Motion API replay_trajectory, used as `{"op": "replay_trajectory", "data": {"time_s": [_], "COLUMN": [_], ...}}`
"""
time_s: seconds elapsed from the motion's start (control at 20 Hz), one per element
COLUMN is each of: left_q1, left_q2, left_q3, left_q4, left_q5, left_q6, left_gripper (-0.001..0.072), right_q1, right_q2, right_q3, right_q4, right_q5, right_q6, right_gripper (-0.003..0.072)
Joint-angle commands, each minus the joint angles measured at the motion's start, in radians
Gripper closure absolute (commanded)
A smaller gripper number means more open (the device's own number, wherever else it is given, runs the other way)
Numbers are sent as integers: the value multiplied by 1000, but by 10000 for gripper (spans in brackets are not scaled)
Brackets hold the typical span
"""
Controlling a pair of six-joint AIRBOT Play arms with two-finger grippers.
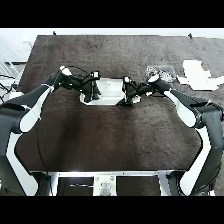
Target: Fold the box and place the chain.
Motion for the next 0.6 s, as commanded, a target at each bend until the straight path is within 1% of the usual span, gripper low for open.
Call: {"op": "replay_trajectory", "data": {"time_s": [0.0, 0.05, 0.25, 0.4, 0.45, 0.5, 0.55], "left_q1": [0, 0, 0, 0, 2, 6, 12], "left_q2": [-1, -1, -1, 0, 0, 0, 0], "left_q3": [1, 1, 1, 1, 1, 1, 1], "left_q4": [-5, -4, -5, -3, 4, 9, 11], "left_q5": [10, 11, 9, -11, -22, -32, -41], "left_q6": [-1, -7, -8, -11, -12, -11, -12], "left_gripper": [187, 118, 119, 121, 310, 417, 421], "right_q1": [0, 0, 0, 0, 0, 0, 0], "right_q2": [0, 0, 0, 0, 0, 0, 0], "right_q3": [0, 0, 0, 0, 0, 0, 0], "right_q4": [0, 0, 0, 0, 0, 0, 0], "right_q5": [0, 0, 0, 0, 0, 0, 0], "right_q6": [0, 0, 0, 0, 0, 0, 0], "right_gripper": [107, 108, 108, 108, 108, 108, 107]}}
